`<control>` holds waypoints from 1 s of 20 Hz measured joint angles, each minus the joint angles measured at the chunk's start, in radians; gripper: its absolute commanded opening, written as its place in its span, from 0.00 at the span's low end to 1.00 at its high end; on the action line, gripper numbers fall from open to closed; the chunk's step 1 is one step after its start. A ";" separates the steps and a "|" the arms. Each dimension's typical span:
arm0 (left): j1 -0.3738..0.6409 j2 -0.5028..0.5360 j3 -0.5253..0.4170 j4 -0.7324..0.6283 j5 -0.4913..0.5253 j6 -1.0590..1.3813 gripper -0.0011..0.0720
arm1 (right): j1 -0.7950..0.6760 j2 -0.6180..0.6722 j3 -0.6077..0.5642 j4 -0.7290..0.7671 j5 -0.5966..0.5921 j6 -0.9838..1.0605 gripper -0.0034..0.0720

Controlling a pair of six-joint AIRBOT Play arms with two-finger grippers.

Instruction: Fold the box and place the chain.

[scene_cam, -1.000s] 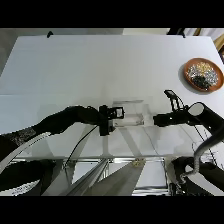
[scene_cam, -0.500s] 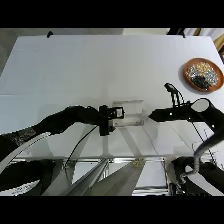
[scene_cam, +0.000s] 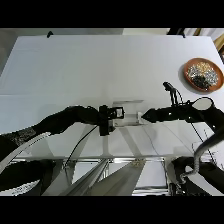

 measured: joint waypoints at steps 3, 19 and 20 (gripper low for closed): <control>0.000 0.000 0.000 0.000 0.000 0.000 0.30 | 0.043 0.000 0.000 -0.054 -0.032 0.055 0.78; 0.000 0.000 0.000 0.000 0.000 0.000 0.30 | 0.254 -0.007 0.087 -0.343 -0.154 0.415 0.78; 0.000 0.000 0.000 0.000 0.000 0.000 0.30 | 0.271 -0.013 0.097 -0.368 -0.157 0.447 0.78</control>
